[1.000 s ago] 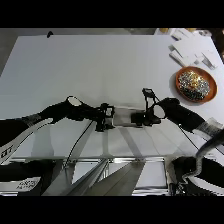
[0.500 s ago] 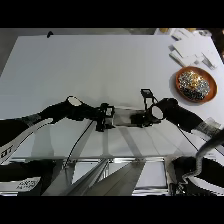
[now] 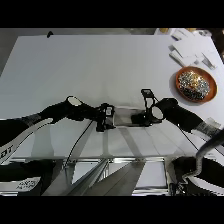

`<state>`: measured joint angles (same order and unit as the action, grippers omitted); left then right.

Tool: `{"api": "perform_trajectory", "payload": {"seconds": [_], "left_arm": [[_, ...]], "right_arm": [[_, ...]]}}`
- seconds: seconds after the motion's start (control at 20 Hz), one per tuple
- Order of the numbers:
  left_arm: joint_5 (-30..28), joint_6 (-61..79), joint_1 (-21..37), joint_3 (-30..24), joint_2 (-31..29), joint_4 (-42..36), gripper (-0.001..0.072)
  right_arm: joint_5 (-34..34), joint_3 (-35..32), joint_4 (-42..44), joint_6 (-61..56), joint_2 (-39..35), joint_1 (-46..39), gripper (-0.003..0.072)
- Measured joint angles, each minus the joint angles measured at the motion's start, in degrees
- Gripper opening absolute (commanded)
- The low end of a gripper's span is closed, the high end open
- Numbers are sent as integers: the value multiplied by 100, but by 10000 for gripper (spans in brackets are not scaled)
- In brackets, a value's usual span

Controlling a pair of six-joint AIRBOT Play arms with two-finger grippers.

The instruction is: Fold the box and place the chain.

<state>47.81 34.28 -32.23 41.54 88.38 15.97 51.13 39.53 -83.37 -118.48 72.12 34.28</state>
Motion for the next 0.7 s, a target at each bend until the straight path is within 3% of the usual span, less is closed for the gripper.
{"api": "perform_trajectory", "payload": {"seconds": [0.05,0.15,0.5,0.7], "left_arm": [[-4,2,0,0,-2,7,69],[-63,35,-2,2,0,44,69],[-59,28,0,0,0,48,69],[-48,26,0,0,0,42,69]], "right_arm": [[-2,0,0,11,0,0,37],[-22,-4,-37,83,-24,2,187],[-48,-9,-63,59,-334,0,187],[-76,-9,-48,39,-407,0,150]]}}
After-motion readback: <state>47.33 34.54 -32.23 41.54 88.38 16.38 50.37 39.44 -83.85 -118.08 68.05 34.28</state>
